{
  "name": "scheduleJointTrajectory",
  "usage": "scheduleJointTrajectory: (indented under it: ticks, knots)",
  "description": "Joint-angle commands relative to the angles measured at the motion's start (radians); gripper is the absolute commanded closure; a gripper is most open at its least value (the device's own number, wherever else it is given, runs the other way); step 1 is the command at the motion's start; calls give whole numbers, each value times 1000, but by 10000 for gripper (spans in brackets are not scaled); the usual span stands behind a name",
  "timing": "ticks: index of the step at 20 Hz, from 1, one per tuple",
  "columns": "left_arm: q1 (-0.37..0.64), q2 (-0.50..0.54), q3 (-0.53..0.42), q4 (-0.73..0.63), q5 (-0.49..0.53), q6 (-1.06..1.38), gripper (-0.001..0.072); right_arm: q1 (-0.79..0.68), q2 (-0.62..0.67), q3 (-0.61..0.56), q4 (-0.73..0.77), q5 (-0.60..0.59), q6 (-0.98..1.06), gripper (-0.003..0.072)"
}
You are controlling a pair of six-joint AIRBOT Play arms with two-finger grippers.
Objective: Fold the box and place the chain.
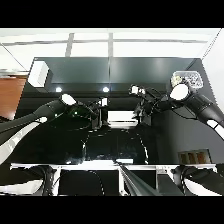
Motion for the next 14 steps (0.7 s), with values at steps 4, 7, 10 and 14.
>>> scheduleJointTrajectory:
  ticks: [4, 7, 10, 14]
  knots:
    - [-1, -1, 0, 0, 0, -1, 350, 0, -1, -5, 0, 8, 13, 469]
    - [-1, -1, 0, 0, 0, -1, 350, 0, -1, -5, 2, 19, 17, 411]
    - [-1, -1, 0, 0, 0, -1, 350, 0, -1, -5, 0, 23, 35, 412]
    - [-1, -1, 0, 0, 0, -1, 350, 0, -1, -6, 0, 23, 36, 412]
